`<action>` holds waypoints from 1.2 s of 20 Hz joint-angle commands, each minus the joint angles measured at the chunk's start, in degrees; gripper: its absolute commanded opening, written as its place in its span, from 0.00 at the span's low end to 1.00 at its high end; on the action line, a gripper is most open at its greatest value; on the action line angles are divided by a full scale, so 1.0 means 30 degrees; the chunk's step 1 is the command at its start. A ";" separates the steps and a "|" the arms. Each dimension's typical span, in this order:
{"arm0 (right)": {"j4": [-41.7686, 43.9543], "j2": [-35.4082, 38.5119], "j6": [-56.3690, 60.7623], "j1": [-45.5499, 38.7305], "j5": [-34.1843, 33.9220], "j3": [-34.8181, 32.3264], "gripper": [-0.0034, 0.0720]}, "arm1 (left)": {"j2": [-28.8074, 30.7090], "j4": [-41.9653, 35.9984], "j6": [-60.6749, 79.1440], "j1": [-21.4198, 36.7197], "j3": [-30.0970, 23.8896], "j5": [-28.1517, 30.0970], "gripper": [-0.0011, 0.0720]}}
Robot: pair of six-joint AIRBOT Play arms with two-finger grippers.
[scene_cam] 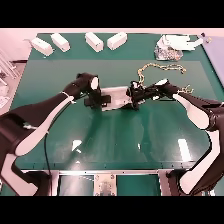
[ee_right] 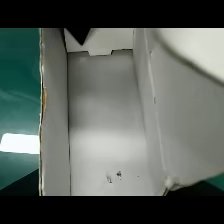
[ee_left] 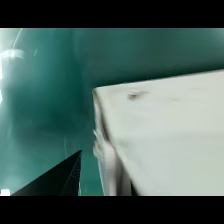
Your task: Fold the box and place the chain.
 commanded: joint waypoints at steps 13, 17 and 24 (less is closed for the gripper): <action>-0.0175 0.0007 -0.0087 -0.0007 0.0321 0.0007 0.82 | -0.0525 0.1042 -0.0699 -0.0095 0.0750 0.0546 0.50; -0.0175 0.0007 -0.0087 -0.0007 0.0321 0.0007 0.82 | -0.1188 0.1290 -0.0685 -0.0095 0.1741 -0.0386 0.05; -0.0175 0.0007 -0.0087 -0.0007 0.0321 0.0007 0.82 | -0.1945 0.1399 -0.0678 -0.0095 0.2922 -0.1268 0.09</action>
